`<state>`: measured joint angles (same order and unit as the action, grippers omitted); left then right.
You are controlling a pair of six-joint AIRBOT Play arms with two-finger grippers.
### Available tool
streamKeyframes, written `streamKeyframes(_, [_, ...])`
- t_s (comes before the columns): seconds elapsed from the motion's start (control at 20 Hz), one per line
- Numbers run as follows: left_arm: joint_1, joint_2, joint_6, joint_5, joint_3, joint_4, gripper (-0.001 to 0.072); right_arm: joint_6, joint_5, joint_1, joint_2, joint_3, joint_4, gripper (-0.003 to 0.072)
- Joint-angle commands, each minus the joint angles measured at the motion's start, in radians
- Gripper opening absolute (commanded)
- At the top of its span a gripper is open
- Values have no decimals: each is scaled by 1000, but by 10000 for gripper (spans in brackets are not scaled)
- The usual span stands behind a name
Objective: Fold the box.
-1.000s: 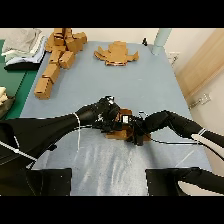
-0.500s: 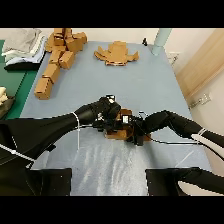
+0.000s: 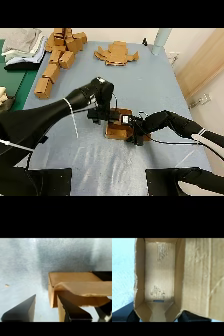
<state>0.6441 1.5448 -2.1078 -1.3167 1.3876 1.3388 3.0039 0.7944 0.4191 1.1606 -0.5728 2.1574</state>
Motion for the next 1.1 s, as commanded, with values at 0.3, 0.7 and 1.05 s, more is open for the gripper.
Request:
streamKeyframes(0.3, [-226,-1,397,-177,83,-172,6,0,0,0,0,0,0,585])
streamKeyframes(0.7, [-280,-164,1102,-18,-149,-242,10,0,0,0,0,0,0,585])
streamKeyframes(1.05, [-241,-273,1647,79,-458,-449,14,0,0,0,0,0,0,584])
